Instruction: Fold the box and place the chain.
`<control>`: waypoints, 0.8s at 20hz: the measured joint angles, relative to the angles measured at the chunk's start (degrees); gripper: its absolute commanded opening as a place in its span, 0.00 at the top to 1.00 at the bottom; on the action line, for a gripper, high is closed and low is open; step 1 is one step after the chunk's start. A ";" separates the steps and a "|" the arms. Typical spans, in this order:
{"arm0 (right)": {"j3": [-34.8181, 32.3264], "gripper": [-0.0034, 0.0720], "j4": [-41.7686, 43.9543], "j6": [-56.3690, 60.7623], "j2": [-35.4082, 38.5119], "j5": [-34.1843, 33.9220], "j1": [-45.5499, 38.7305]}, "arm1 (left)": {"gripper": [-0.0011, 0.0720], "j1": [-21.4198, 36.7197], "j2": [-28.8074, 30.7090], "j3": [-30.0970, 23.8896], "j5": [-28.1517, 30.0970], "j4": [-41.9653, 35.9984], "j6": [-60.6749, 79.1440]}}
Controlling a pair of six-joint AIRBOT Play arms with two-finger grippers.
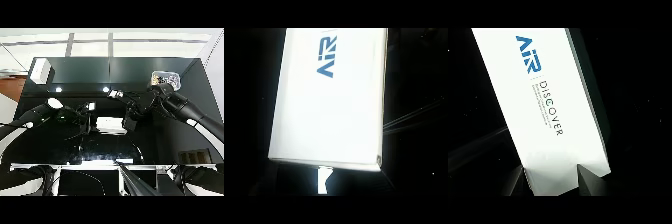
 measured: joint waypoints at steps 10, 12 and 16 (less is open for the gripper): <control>-0.35 0.46 0.20 0.44 -0.22 0.50 1.70 | 0.35 0.02 0.02 0.00 -0.02 0.17 0.02; -0.35 0.46 0.33 0.50 -0.22 0.83 1.84 | 0.35 0.02 0.02 0.00 -0.02 0.15 -0.02; -0.31 0.46 0.44 0.68 -0.07 1.36 1.92 | 0.35 0.02 0.02 0.00 0.02 0.02 -0.15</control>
